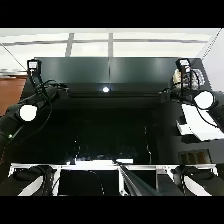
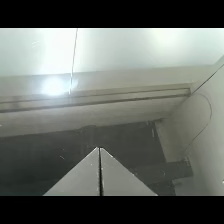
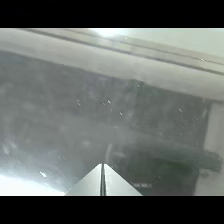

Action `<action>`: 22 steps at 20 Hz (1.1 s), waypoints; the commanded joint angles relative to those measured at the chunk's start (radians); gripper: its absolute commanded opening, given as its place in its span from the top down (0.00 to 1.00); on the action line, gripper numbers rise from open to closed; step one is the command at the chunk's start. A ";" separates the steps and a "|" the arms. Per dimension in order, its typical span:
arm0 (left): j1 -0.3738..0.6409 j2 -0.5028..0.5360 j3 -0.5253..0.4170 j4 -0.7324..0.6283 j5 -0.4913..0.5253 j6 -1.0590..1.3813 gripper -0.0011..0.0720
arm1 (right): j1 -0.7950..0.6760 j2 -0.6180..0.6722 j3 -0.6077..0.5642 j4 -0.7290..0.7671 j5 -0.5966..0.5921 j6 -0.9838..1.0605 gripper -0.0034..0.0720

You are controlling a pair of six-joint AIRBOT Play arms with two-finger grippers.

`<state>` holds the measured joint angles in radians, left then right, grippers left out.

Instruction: Fold the box and place the chain.

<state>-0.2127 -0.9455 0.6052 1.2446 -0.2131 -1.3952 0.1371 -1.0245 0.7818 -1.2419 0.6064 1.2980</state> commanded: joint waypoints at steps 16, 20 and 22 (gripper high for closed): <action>0.004 -0.002 0.000 -0.007 0.161 -0.004 0.02 | -0.899 -0.130 0.170 -0.068 -0.077 0.108 0.00; 0.007 -0.025 0.008 0.010 -0.021 0.001 0.02 | -1.115 -0.339 0.396 -0.137 0.288 0.083 0.00; 0.007 -0.032 0.008 0.016 -0.114 0.027 0.02 | -1.161 -0.474 0.528 -0.125 0.484 -0.053 0.01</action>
